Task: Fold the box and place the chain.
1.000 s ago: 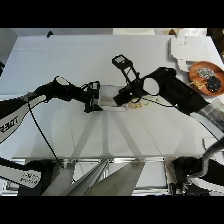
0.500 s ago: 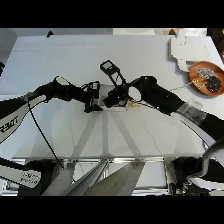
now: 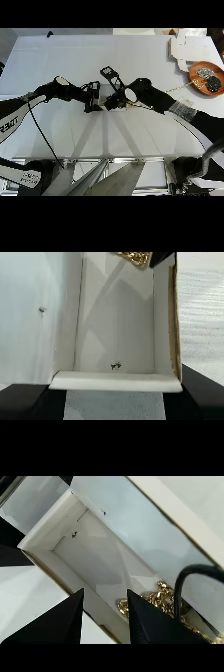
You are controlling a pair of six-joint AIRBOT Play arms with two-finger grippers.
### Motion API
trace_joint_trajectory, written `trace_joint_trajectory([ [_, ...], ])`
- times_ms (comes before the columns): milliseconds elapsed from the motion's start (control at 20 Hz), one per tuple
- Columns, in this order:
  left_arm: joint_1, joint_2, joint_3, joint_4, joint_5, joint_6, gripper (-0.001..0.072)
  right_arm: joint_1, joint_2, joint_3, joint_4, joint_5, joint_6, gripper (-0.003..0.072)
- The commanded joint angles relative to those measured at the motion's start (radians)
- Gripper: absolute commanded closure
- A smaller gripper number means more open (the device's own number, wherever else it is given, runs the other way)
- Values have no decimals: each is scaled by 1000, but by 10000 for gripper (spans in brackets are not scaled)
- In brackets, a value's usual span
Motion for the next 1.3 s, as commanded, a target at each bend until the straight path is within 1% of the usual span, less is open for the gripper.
trace_joint_trajectory([
  [0, 0, 0, 0, 0, 0, 0, 373, -21, 58, 0, -4, 77, -64, 376],
  [200, 0, 0, 0, 0, 0, 0, 373, -111, 220, 0, -4, 155, -201, 375],
  [300, 0, 0, 0, 0, 0, 0, 373, -166, 290, 0, -4, 182, -300, 362],
  [400, 0, 0, 0, 0, 0, 0, 373, -225, 327, 0, -4, 202, -435, 361],
  [450, 0, 0, 0, 0, 0, 0, 373, -257, 329, 0, -4, 214, -507, 331],
  [550, 0, 0, 0, 0, 0, 0, 373, -309, 310, 0, -3, 238, -651, 144],
  [600, 0, 0, 0, 0, 0, 0, 373, -333, 295, -2, -3, 251, -733, 133],
  [750, 0, 0, 0, 0, 0, 0, 373, -385, 237, -14, 10, 269, -964, 133],
  [900, 0, 0, 0, 0, 0, 0, 373, -397, 153, -27, 87, 290, -1183, 133],
  [1000, 0, 0, 0, 0, 0, 0, 373, -397, 109, -69, 165, 283, -1379, 122],
  [1050, 0, 0, 0, 0, 0, 0, 373, -397, 99, -102, 210, 264, -1495, 85],
  [1150, 0, 0, 0, 0, 0, 0, 373, -402, 92, -170, 300, 201, -1681, 83],
  [1250, 0, 0, 0, 0, 0, 0, 373, -417, 69, -201, 399, 181, -1761, 83],
])
